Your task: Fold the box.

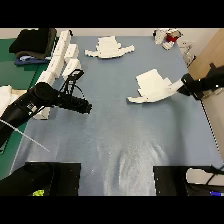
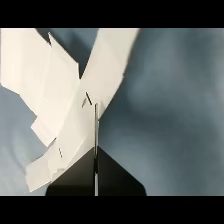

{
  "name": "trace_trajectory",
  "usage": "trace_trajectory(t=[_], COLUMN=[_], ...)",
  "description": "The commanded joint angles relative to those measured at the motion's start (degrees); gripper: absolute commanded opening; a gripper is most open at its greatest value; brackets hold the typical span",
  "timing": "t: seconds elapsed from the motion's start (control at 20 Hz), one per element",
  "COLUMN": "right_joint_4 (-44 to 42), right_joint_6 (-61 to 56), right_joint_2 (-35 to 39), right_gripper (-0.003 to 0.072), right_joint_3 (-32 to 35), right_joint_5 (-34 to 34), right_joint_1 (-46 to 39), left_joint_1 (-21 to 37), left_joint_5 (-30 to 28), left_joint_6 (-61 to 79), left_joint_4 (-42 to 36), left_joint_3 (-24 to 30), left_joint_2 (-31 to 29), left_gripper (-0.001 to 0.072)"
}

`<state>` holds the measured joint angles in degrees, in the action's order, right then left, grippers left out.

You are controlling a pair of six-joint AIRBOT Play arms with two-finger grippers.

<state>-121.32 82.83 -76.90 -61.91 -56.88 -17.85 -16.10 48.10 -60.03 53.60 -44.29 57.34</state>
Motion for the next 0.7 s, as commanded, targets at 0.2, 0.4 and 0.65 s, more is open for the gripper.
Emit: trace_trajectory(t=[0.2,0.4,0.65], right_joint_4=[1.7,3.1,11.6], right_joint_6=[-1.0,-0.9,2.3], right_joint_2=[21.7,21.9,16.4], right_gripper=[0.0002,0.0590,0.0520], right_joint_3=[26.6,26.5,13.0], right_joint_5=[6.1,2.7,-6.9], right_joint_1=[0.1,-0.1,-9.1], left_joint_1=[0.0,0.0,0.0], left_joint_5=[0.0,0.0,0.0], left_joint_6=[0.0,0.0,0.0], left_joint_4=[0.0,0.0,0.0], left_joint_3=[0.0,0.0,0.0], left_joint_2=[0.0,0.0,0.0], left_gripper=[0.0012,0.0012,0.0012])
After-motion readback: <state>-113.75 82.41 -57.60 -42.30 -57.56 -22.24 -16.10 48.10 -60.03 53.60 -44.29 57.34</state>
